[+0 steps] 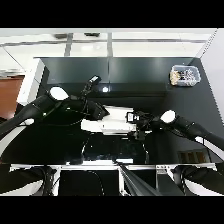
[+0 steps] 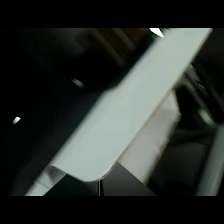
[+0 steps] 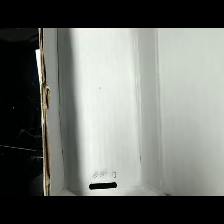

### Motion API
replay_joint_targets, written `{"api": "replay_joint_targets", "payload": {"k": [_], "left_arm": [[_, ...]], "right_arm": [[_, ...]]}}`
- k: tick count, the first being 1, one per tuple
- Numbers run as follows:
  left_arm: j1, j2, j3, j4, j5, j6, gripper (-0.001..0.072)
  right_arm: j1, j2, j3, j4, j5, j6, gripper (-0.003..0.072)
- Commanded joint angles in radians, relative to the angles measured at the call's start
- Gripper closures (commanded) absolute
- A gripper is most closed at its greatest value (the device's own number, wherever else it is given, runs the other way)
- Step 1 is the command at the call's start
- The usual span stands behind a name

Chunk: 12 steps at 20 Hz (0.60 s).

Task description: Fold the box and place the chain.

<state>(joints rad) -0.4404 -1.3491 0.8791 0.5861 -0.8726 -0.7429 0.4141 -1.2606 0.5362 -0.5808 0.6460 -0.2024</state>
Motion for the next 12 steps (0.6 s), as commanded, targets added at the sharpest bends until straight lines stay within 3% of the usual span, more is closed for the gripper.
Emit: {"api": "replay_joint_targets", "payload": {"k": [1, 8, 12], "left_arm": [[-0.002, -0.074, -0.003, -0.011, 0.147, 0.011, 0.0689], [-0.003, -0.151, -0.003, -0.006, 0.105, 0.011, 0.0689], [0.041, -0.063, 0.021, 0.08, 0.054, -0.002, 0.0691]], "right_arm": [[0.0, 0.0, 0.0, 0.0, 0.001, 0.0, 0.0512], [0.0, 0.0, 0.0, 0.0, 0.001, 0.0, 0.0511], [0.0, 0.0, 0.0, 0.0, 0.0, 0.0, 0.0511]]}}
